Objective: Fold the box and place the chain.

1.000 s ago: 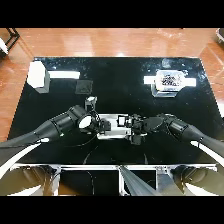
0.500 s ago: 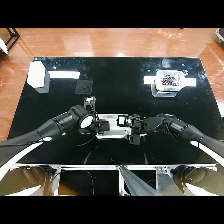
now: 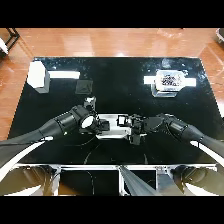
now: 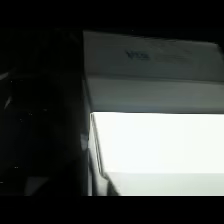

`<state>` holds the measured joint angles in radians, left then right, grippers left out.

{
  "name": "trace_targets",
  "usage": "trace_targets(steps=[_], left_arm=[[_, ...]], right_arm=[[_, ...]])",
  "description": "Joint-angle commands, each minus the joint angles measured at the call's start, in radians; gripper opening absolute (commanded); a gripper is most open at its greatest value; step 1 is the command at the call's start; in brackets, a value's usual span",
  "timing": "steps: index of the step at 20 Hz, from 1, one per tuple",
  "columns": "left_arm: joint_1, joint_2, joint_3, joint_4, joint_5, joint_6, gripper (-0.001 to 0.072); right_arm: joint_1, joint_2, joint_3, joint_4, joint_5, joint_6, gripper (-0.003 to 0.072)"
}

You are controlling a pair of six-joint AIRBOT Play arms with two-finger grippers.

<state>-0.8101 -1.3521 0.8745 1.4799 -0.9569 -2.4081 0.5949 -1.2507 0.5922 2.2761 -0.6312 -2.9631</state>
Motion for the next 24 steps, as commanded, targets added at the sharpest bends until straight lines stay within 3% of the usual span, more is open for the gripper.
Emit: trace_targets(steps=[1, 3, 7, 13, 14, 17, 21, 23, 24], left_arm=[[0.000, -0.007, 0.002, -0.024, 0.015, 0.004, 0.0124], [-0.004, -0.008, 0.002, -0.032, 0.023, 0.034, 0.0018], [-0.006, -0.008, 0.002, -0.035, 0.018, 0.034, 0.0022], [-0.002, -0.008, 0.004, -0.048, -0.021, 0.020, 0.0538], [0.005, -0.008, 0.004, -0.045, -0.038, 0.020, 0.0584], [0.016, -0.008, 0.003, -0.024, -0.073, 0.021, 0.0583], [0.014, -0.008, 0.003, -0.026, -0.031, 0.021, 0.0541], [0.014, -0.008, 0.003, -0.026, -0.025, 0.022, 0.0413], [0.014, -0.008, 0.003, -0.027, -0.024, 0.022, 0.0394]], right_arm=[[0.001, -0.001, 0.000, 0.000, 0.000, 0.001, 0.0107], [0.001, -0.001, 0.000, 0.000, 0.000, 0.000, 0.0107], [0.001, -0.001, 0.000, 0.000, 0.000, 0.000, 0.0107], [0.001, -0.001, 0.000, 0.000, 0.000, 0.001, 0.0107], [0.001, -0.001, 0.000, 0.000, 0.000, 0.001, 0.0107], [0.001, -0.001, 0.000, 0.000, 0.000, 0.001, 0.0107], [0.001, -0.001, 0.000, 0.000, 0.000, 0.001, 0.0107], [0.001, -0.001, 0.000, 0.000, 0.000, 0.001, 0.0107], [0.001, -0.001, 0.000, 0.000, 0.000, 0.001, 0.0107]])
